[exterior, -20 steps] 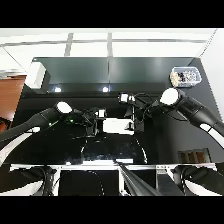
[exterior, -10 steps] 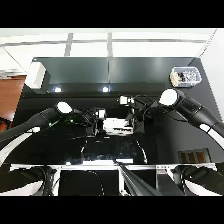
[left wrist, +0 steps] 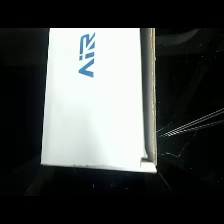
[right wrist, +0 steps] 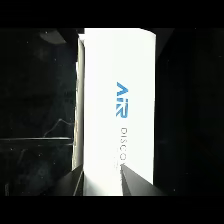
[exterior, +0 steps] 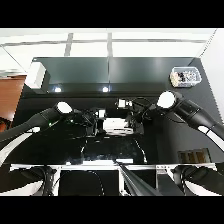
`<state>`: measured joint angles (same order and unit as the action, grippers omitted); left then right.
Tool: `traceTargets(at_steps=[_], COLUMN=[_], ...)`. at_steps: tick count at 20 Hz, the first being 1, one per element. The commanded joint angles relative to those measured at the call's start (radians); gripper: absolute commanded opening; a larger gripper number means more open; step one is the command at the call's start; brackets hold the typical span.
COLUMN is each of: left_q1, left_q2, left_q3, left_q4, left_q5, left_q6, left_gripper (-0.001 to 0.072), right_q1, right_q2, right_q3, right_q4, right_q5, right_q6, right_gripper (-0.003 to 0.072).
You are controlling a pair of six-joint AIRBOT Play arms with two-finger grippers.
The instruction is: Fold the box and place the chain.
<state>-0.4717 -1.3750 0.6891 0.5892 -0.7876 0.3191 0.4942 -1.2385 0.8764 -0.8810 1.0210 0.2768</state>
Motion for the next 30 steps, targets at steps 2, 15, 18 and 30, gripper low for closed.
traceTargets(at_steps=[2, 15, 18, 30], left_q1=[0.0, -0.001, -0.001, 0.0], left_q2=[-0.001, -0.001, -0.001, -0.001], left_q3=[0.0, 0.0, 0.0, 0.0], left_q4=[0.0, 0.0, 0.0, 0.0], left_q5=[0.0, 0.0, 0.0, 0.0], left_q6=[0.003, 0.003, 0.003, 0.003], left_gripper=[0.0369, 0.0369, 0.0369, 0.0369], right_q1=[0.007, 0.004, 0.004, 0.005], right_q2=[-0.001, 0.116, 0.156, 0.043], right_q3=[-0.001, -0.042, -0.042, -0.169], right_q4=[-0.028, -0.038, -0.035, 0.346], right_q5=[-0.01, 0.014, 0.105, -0.229], right_q6=[0.035, 0.266, 0.541, 0.857], right_gripper=[0.0281, 0.0424, 0.0423, 0.0018])
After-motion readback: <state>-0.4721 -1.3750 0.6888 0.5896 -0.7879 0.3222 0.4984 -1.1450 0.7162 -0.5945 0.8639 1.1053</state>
